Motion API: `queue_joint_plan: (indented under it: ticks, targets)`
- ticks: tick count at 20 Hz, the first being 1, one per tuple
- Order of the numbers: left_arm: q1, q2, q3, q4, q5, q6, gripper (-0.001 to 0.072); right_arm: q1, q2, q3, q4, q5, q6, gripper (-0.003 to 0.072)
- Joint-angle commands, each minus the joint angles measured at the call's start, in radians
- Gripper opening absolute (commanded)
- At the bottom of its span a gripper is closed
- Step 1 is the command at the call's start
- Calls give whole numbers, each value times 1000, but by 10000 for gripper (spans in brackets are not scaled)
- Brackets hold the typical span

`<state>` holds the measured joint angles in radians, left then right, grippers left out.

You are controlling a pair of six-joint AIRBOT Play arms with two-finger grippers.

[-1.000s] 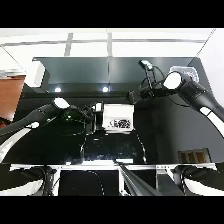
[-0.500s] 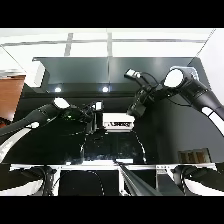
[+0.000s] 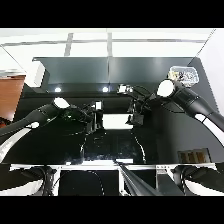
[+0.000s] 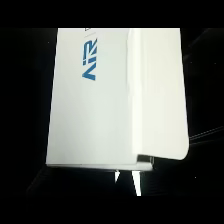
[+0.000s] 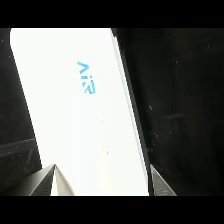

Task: Fold the box and place the chain.

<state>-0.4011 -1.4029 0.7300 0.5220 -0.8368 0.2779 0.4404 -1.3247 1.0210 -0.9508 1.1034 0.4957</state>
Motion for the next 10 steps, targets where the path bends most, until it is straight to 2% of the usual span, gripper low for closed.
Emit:
queue_joint_plan:
  ticks: [1,2,3,10]
  targets:
    - [0,-1,1,1,-1,2,340,11,1,-6,5,-12,-18,513]
    - [0,-1,1,1,-1,2,341,10,1,-6,5,-5,-18,377]
    - [0,-1,1,1,-1,2,340,10,1,-6,4,0,-18,310]
    - [0,-1,1,1,-2,2,340,10,0,-15,6,-6,-6,302]
